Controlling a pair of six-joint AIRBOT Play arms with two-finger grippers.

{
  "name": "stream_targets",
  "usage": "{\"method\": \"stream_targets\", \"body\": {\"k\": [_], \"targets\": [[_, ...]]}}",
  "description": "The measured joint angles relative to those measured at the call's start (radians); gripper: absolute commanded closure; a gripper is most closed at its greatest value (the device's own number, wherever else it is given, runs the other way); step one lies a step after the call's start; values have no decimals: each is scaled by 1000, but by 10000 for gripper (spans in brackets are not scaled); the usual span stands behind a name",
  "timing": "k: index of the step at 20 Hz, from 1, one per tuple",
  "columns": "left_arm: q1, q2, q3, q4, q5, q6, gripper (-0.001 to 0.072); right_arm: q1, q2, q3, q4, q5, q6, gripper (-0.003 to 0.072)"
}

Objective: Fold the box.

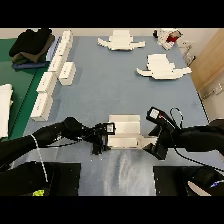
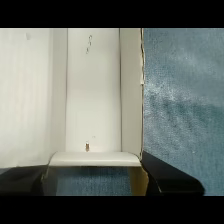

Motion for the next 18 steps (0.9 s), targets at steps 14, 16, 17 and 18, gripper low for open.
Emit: {"method": "stream_targets", "body": {"k": [14, 16, 17, 18], "targets": [[0, 0, 0, 0, 0, 0, 296, 2, -189, -94, 3, 224, -460, 454], [0, 0, 0, 0, -1, 0, 296, 2, -194, -95, 26, 232, -477, 537], [0, 0, 0, 0, 0, 0, 296, 2, -195, -95, 39, 240, -486, 537], [0, 0, 0, 0, 0, 0, 296, 2, -196, -96, 52, 244, -494, 537]]}}
